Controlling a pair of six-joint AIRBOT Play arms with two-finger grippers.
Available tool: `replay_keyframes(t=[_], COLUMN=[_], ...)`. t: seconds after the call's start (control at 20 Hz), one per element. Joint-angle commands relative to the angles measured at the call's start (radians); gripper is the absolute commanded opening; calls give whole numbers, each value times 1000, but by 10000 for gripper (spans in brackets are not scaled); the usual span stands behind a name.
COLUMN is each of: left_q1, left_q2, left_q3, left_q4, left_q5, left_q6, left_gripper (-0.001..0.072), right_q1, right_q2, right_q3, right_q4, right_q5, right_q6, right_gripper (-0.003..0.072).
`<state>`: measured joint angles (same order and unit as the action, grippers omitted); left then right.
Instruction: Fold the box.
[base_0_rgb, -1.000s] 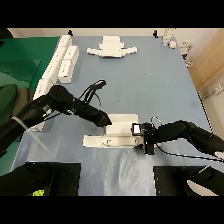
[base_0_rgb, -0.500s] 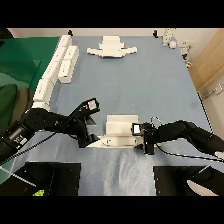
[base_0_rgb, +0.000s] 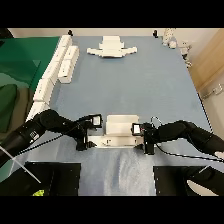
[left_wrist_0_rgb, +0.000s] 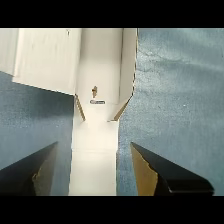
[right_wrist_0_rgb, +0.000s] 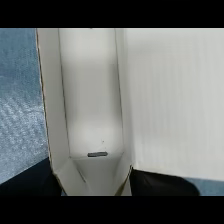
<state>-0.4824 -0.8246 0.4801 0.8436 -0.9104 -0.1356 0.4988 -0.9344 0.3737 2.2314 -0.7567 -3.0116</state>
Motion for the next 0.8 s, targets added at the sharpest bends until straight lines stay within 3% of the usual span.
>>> replay_keyframes(t=[0.0, 0.1, 0.15, 0.2, 0.35, 0.45, 0.55, 0.6, 0.75], left_q1=[-40, -66, -78, -90, -117, -130, -140, -142, -142], left_q2=[-71, -99, -113, -125, -155, -164, -164, -164, -164], left_q3=[-3, -3, -2, -2, -2, -2, -2, -2, -2], left_q4=[-38, -61, -80, -93, -126, -142, -142, -142, -178], left_q5=[76, 116, 125, 126, 148, 180, 186, 184, 198], left_q6=[50, 49, 46, 47, 46, 46, 41, 42, 43], left_gripper=[683, 660, 525, 469, 465, 223, 162, 51, 51], right_q1=[1, 1, 1, 1, 1, 1, 1, 1, 1], right_q2=[1, 1, 1, 1, 1, 1, 1, 1, 1], right_q3=[1, 1, 1, 1, 1, 1, 1, 1, 1], right_q4=[0, 0, 0, 0, 0, 0, 0, 0, 0], right_q5=[0, 0, 0, 0, 0, 0, 0, 0, 0], right_q6=[0, 0, 0, 0, 0, 0, 0, 0, 0], right_gripper=[534, 534, 534, 534, 534, 534, 534, 534, 534])
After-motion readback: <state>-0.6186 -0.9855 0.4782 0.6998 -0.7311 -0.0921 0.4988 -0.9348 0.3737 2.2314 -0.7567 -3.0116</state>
